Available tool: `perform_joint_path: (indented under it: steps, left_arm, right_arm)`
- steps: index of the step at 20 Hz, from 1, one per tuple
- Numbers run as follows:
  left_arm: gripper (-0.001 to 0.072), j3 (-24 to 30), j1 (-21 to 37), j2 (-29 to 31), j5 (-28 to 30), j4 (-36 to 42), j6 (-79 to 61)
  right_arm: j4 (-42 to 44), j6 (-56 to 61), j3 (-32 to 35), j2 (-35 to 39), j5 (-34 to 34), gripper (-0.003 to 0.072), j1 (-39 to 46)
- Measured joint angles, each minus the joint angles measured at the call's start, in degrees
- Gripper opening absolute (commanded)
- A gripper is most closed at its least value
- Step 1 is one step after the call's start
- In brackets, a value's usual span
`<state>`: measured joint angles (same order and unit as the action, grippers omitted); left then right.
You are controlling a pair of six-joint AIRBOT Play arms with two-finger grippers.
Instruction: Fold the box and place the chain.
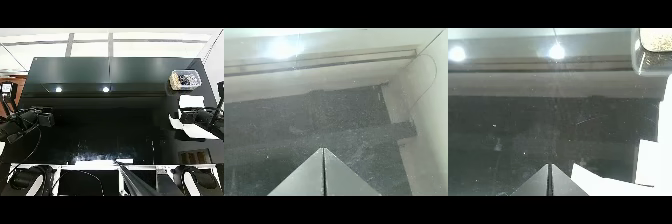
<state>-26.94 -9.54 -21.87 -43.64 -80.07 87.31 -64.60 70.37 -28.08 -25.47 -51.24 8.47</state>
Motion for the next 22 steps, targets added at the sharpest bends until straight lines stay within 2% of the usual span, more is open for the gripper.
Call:
perform_joint_path:
  steps: [12, 18, 19, 20, 21, 22]
  left_arm:
    - [0.0028, 0.00, 0.00, 0.00, -0.02, 0.00, 0.02]
    - [0.0027, 0.00, 0.00, 0.00, 0.00, 0.02, 0.02]
    - [0.0027, 0.00, 0.00, 0.00, 0.17, 0.02, 0.00]
    - [0.0027, 0.00, 0.00, 0.00, 1.14, 0.02, 0.00]
    - [0.0028, 0.00, 0.00, 0.00, 2.32, 0.02, 0.00]
    - [0.0061, 0.02, 0.00, 0.00, 3.80, 0.07, 0.00]
  right_arm:
    - [0.00, 0.00, 0.00, 0.00, 0.04, 0.0034, 0.00]
    - [2.47, 0.00, 0.00, 0.00, 3.85, 0.0036, 0.02]
    - [3.30, 0.00, 0.00, 0.00, 4.26, 0.0199, 0.00]
    - [3.96, 0.04, 0.00, 0.00, 4.50, 0.0659, 0.02]
    - [4.50, 0.17, 0.00, 0.00, 4.83, 0.0709, 0.00]
    - [4.79, 0.26, 0.00, 0.00, 5.18, 0.0709, 0.02]
